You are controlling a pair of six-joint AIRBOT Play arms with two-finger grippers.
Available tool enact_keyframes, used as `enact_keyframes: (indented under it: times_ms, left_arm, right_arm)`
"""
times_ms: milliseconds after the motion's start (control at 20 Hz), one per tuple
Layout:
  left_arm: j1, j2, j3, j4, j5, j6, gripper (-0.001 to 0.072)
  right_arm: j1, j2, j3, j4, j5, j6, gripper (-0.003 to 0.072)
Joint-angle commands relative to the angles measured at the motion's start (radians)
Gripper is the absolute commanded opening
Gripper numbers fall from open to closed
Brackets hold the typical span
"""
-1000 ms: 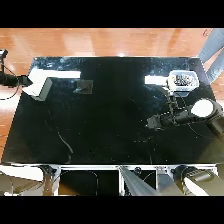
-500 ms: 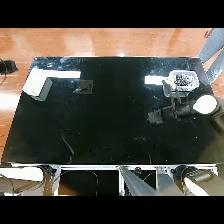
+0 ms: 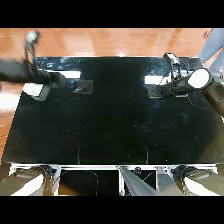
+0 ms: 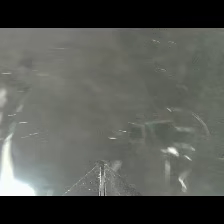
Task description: Fold the box and place the chain.
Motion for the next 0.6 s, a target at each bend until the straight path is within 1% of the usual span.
enact_keyframes:
  times_ms: [0,50,150,300,400,550]
  left_arm:
    - [-0.150,0.218,-0.336,0.130,-0.188,-0.231,0.0018]
    - [-0.140,0.238,-0.357,0.137,-0.178,-0.248,0.0018]
    - [-0.119,0.242,-0.351,0.140,-0.149,-0.248,0.0019]
    - [-0.090,0.242,-0.335,0.150,-0.150,-0.248,0.0019]
    - [-0.088,0.241,-0.335,0.152,-0.142,-0.248,0.0019]
    - [-0.088,0.234,-0.335,0.170,-0.093,-0.248,0.0018]
  right_arm:
    - [-0.004,-0.027,0.013,-0.150,0.014,0.122,0.0038]
    - [-0.004,-0.027,0.013,-0.153,0.015,0.122,0.0038]
    - [-0.003,-0.027,0.013,-0.148,0.024,0.122,0.0038]
    - [-0.003,-0.027,0.013,-0.149,0.025,0.122,0.0038]
    - [-0.003,-0.027,0.013,-0.149,0.025,0.122,0.0038]
    - [-0.003,-0.027,0.013,-0.149,0.025,0.122,0.0038]
